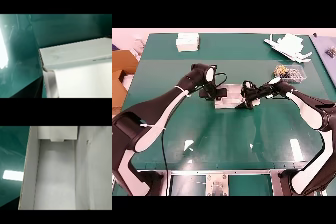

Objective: Fold the box and place the chain.

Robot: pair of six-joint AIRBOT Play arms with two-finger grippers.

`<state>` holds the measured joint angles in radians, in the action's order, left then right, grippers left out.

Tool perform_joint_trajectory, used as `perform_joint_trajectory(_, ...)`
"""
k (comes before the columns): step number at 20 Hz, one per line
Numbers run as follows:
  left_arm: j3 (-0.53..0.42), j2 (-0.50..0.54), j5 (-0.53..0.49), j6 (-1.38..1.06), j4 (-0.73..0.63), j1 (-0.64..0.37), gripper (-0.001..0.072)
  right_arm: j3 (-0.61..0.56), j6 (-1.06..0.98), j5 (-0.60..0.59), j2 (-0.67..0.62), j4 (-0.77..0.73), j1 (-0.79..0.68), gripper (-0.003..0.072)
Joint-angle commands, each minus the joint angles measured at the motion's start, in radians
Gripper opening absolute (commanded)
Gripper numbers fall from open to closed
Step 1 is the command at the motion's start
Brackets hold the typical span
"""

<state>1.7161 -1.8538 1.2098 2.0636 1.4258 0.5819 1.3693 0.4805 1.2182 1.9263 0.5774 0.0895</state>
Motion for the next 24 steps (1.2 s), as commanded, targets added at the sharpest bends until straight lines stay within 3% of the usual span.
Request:
perform_joint_trajectory(1,0.005,-0.018,0.03,0.057,0.039,0.013,0.0295,0.0,-0.001,-0.001,-0.001,0.0,0.0,0.055)
perform_joint_trajectory(14,0.022,-0.052,-0.005,0.076,0.094,0.014,0.0291,0.0,-0.001,-0.001,-0.001,-0.001,0.0,0.055)
perform_joint_trajectory(17,0.022,-0.052,-0.016,0.076,0.096,0.014,0.023,0.0,-0.001,-0.001,-0.001,0.0,0.0,0.055)
perform_joint_trajectory(18,0.022,-0.052,-0.02,0.074,0.096,0.014,0.0171,0.0,-0.001,-0.001,-0.001,0.0,0.0,0.055)
perform_joint_trajectory(24,0.031,-0.08,0.01,0.074,0.08,0.033,0.0164,0.0,-0.001,-0.001,-0.001,0.0,0.0,0.055)
